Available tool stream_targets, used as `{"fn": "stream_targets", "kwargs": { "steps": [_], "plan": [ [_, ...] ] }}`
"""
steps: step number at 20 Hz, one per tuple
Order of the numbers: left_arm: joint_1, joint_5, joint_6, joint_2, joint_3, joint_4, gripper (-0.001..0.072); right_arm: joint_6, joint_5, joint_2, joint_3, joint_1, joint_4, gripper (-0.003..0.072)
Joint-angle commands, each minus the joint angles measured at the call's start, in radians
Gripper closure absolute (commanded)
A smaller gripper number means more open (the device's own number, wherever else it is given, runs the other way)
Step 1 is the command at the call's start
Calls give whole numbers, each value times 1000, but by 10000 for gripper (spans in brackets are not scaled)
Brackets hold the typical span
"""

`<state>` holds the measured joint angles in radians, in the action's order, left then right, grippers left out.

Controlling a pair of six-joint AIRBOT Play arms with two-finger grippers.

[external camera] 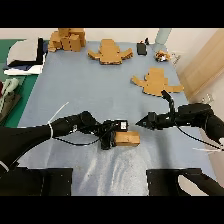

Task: Fold the box.

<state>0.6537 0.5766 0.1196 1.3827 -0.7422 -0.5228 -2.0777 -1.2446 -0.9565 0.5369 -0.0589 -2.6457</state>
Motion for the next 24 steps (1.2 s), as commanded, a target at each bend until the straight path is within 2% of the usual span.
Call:
{"fn": "stream_targets", "kwargs": {
  "steps": [1, 4, 6, 16, 24],
  "plan": [
    [0, 0, 0, 0, -1, 0, 174, -120, -84, 39, -74, -10, -130, 688],
    [0, 0, 0, 0, -1, 0, 175, -119, -34, 134, -218, 24, -127, 688],
    [0, 0, 0, 0, -1, 0, 174, -109, 33, 178, -265, 24, -122, 687],
    [0, 0, 0, 0, -1, 0, 174, -57, 63, 183, -269, 24, -10, 686],
    [0, 0, 0, 0, -1, 0, 175, -16, 92, 156, -270, 24, 21, 686]
  ]
}}
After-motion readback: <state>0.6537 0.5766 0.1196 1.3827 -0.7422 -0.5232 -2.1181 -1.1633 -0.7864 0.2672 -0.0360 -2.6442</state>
